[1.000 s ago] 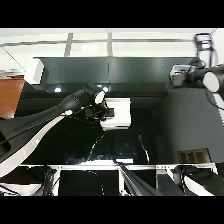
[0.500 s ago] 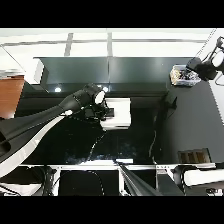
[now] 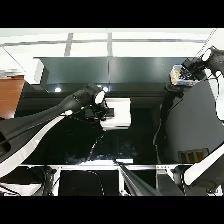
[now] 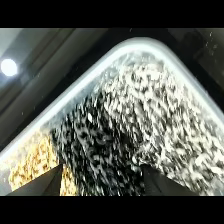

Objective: Fold the box and place the chain.

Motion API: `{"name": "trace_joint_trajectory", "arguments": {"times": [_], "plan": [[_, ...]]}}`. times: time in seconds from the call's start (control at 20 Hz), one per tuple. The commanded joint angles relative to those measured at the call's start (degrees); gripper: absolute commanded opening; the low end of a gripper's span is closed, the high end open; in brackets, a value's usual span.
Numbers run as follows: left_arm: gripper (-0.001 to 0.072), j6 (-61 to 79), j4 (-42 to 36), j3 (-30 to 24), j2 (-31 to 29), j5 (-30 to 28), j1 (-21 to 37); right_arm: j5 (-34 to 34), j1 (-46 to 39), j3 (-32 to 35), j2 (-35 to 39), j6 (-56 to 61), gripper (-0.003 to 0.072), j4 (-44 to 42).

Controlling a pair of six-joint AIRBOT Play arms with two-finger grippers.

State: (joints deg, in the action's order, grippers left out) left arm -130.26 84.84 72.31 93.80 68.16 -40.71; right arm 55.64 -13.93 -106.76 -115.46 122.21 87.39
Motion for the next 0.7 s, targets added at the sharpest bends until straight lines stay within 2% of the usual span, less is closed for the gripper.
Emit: {"name": "trace_joint_trajectory", "arguments": {"times": [0.0, 0.05, 0.1, 0.3, 0.45, 0.55, 0.65], "plan": [[0.0026, 0.0, -0.1, 0.0, 0.0, 0.2, 0.0, 1.6, -0.4, -1.0, -2.0, -0.6, 0.0378, -0.4], [0.0026, 0.0, -0.1, 0.0, 0.0, 0.2, 0.0, 1.9, -0.5, -1.1, -1.8, -2.1, 0.008, -0.4], [0.0026, 0.0, -0.1, 0.0, 0.0, 0.2, 0.0, 2.0, -0.6, -1.1, -1.1, -3.6, 0.0012, -0.9], [0.0026, 0.0, 0.0, 0.0, 0.0, 0.2, 0.0, 2.7, -1.3, -1.1, 5.9, -12.4, 0.0012, -2.0], [0.0026, 0.0, 0.0, 0.0, 0.0, 0.1, 0.0, 6.8, -1.4, -1.1, 13.8, -20.9, 0.0011, -2.5], [0.0026, 0.0, -0.1, 0.0, 0.0, 0.0, 0.0, 11.3, -1.4, -1.1, 20.2, -29.3, 0.001, -8.5], [0.0026, 0.0, -0.1, 0.0, 0.0, 0.0, 0.0, 13.6, -1.2, -1.1, 26.6, -33.0, 0.001, -12.2]]}}
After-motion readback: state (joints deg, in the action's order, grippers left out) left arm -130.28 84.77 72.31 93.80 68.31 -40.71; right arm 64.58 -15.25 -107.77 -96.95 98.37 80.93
